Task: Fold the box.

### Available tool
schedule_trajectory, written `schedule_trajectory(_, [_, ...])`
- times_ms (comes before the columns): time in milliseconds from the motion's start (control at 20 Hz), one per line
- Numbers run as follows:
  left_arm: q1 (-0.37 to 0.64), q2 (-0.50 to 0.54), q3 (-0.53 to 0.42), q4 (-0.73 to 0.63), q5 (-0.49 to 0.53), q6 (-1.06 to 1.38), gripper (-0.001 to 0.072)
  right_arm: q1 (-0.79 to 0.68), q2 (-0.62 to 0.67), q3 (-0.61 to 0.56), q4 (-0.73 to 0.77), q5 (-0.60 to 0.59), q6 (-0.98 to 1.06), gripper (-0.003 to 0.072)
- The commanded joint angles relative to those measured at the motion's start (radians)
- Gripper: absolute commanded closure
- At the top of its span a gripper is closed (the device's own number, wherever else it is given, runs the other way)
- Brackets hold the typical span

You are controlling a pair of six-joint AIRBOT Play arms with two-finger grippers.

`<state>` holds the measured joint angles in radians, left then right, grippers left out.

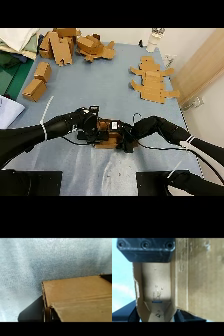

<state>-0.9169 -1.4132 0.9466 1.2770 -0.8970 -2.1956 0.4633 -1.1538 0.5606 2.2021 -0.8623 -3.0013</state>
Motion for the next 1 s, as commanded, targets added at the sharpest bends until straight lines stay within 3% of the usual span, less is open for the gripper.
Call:
schedule_trajectory(0, [0.0,-0.002,0.002,-0.026,0.06,0.007,0.0694,0.0,0.0,0.0,-0.002,0.004,-0.002,0.0223])
schedule_trajectory(50, [0.0,-0.002,0.006,-0.026,0.062,0.007,0.0638,0.0,0.0,0.0,-0.002,0.004,-0.002,0.0224])
schedule_trajectory(100, [0.0,-0.002,0.012,-0.026,0.069,0.006,0.0315,0.0,0.0,0.0,-0.002,0.004,-0.002,0.0224])
schedule_trajectory(150, [0.0,-0.002,0.017,-0.027,0.077,0.005,0.0156,0.0,0.0,0.0,-0.002,0.004,-0.002,0.0224])
schedule_trajectory(350, [0.0,-0.002,0.052,-0.029,0.071,0.005,0.0151,0.0,0.0,0.0,-0.002,0.004,-0.002,0.0224])
schedule_trajectory(950, [0.01,-0.001,0.061,-0.007,-0.095,0.006,0.0153,0.0,0.0,0.0,-0.002,0.004,-0.002,0.0224])
